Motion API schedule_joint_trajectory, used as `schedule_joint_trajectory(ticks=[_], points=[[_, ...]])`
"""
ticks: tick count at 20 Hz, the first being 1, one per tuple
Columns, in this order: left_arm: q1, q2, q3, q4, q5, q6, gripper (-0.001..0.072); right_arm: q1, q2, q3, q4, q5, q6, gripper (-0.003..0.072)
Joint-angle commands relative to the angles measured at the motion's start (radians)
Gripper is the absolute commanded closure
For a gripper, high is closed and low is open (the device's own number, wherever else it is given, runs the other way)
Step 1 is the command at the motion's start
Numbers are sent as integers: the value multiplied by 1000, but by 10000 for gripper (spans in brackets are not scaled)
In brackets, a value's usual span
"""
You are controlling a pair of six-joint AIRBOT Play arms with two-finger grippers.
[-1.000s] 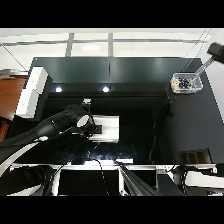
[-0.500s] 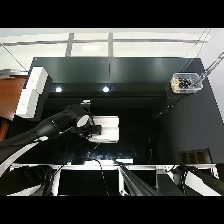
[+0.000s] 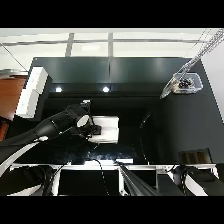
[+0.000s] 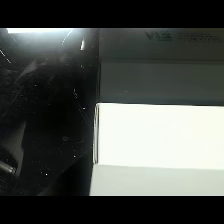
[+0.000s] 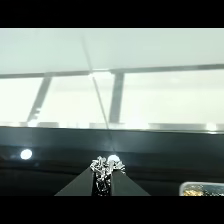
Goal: Fold the box and place the chain.
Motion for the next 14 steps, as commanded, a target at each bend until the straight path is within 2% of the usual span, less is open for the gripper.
schedule_joint_trajectory(ticks=[1,8,14], points=[[0,0,0,0,-1,0,680,94,45,0,16,31,-3,664],[0,0,0,1,-2,0,680,232,46,0,173,213,-27,664],[0,0,0,1,-1,0,680,312,46,0,223,274,-34,663]])
